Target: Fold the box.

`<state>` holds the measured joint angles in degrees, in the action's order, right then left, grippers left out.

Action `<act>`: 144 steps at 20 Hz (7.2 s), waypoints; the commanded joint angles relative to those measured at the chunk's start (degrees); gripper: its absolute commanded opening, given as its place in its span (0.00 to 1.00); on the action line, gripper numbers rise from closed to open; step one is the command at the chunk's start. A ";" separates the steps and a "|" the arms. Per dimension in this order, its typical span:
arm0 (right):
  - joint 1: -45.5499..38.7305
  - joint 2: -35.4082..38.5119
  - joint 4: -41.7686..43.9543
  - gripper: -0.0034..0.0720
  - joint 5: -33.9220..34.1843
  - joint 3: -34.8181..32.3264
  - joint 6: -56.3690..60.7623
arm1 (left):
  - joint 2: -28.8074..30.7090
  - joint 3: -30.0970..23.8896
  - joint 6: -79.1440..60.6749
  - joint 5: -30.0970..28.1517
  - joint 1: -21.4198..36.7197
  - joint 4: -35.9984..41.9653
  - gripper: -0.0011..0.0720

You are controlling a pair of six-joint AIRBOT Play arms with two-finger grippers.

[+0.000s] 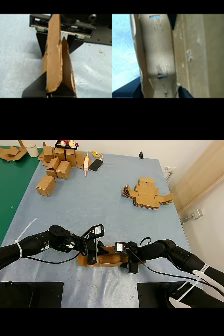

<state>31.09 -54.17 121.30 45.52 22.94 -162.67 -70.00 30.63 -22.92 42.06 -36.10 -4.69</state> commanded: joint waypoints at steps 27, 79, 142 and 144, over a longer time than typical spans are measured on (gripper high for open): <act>0.07 -0.04 0.00 0.63 0.02 0.02 0.02 | 17.55 -0.20 78.86 5.46 -2.45 -20.74 0.03; 0.02 -0.04 -0.02 0.63 0.02 0.02 2.16 | 19.23 -6.51 48.22 -12.87 -13.94 -47.39 0.96; 0.02 -0.04 0.00 0.63 -0.02 0.02 2.19 | 12.11 -0.92 46.05 -9.53 -13.57 -47.82 0.51; 0.02 -0.04 0.00 0.63 0.00 0.02 2.19 | 12.09 -0.92 46.03 -9.31 -13.60 -47.76 0.51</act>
<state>31.11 -54.19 121.30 45.52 22.96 -160.51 -57.41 29.45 23.53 32.16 -49.30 -53.01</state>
